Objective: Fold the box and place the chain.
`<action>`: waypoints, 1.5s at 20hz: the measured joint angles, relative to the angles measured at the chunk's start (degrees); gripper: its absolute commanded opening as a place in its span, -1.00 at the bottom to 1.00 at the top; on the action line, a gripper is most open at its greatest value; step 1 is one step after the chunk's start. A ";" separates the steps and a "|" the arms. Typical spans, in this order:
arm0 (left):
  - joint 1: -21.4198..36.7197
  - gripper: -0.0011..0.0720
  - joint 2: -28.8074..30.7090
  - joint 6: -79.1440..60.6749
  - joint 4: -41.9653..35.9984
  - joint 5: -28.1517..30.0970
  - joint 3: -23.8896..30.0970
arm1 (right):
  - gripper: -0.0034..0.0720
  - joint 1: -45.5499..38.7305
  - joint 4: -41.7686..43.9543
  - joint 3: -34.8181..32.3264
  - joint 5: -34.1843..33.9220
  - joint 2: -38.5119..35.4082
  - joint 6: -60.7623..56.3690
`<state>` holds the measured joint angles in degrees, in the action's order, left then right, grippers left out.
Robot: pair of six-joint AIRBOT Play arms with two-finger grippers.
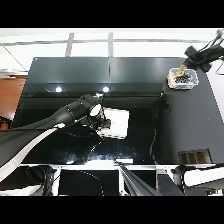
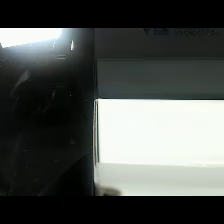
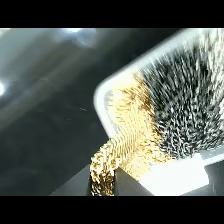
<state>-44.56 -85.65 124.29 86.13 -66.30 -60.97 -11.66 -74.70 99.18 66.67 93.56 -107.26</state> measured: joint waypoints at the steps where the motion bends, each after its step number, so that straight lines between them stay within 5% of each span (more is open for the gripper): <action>1: 0.00 -0.88 -0.02 0.02 0.00 0.02 0.00 | -0.78 -0.35 0.24 0.00 0.15 -2.45 1.44; 13: 0.00 -0.88 0.00 0.02 -0.02 0.02 0.00 | -0.78 0.44 7.65 1.77 11.47 -31.01 18.18; 22: 0.00 -0.88 0.00 0.02 -0.02 0.04 0.00 | -0.78 14.40 13.77 -13.68 24.37 -43.69 23.45; 25: 0.00 -0.88 -0.02 0.00 0.00 0.13 0.00 | -0.78 22.82 15.45 -23.54 21.84 -44.57 23.61; 30: 0.00 -0.88 0.00 0.00 -0.02 0.20 0.00 | -0.78 34.97 19.06 -38.86 7.02 -43.69 22.64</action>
